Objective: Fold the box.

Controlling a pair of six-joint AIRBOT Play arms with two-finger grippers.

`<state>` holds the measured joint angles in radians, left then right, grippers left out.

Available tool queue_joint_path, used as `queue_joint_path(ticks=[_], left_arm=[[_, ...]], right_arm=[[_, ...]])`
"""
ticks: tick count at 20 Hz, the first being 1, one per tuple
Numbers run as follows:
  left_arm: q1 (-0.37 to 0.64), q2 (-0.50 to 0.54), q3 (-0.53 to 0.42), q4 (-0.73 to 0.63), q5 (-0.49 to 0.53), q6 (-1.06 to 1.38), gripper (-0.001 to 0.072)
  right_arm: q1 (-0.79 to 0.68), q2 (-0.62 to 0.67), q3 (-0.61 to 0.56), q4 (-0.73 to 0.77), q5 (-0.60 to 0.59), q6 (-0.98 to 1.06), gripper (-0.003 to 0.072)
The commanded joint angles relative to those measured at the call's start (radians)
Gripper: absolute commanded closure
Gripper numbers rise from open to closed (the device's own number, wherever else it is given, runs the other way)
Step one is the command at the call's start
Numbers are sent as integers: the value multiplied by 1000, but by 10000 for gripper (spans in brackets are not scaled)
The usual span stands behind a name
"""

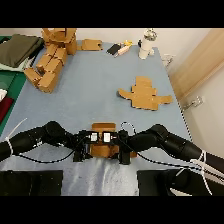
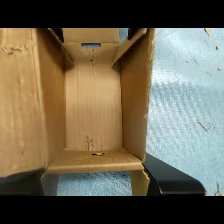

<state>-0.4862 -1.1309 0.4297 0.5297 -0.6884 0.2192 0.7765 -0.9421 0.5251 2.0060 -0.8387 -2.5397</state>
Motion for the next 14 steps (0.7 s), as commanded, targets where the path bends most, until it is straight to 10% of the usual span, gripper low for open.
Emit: queue_joint_path(ticks=[1, 4, 7, 14], left_arm=[[0, -1, 0, 1, 0, 0, 207], [0, -1, 0, 1, 0, 1, 206], [0, -1, 0, 1, 0, 0, 206], [0, -1, 0, 1, 0, 0, 207]], right_arm=[[-3, 37, 2, -142, -40, 151, 394], [-4, 115, 2, -328, -70, 440, 414], [-4, 206, 26, -457, -188, 721, 681], [-184, 269, -24, -507, -350, 1523, 682]])
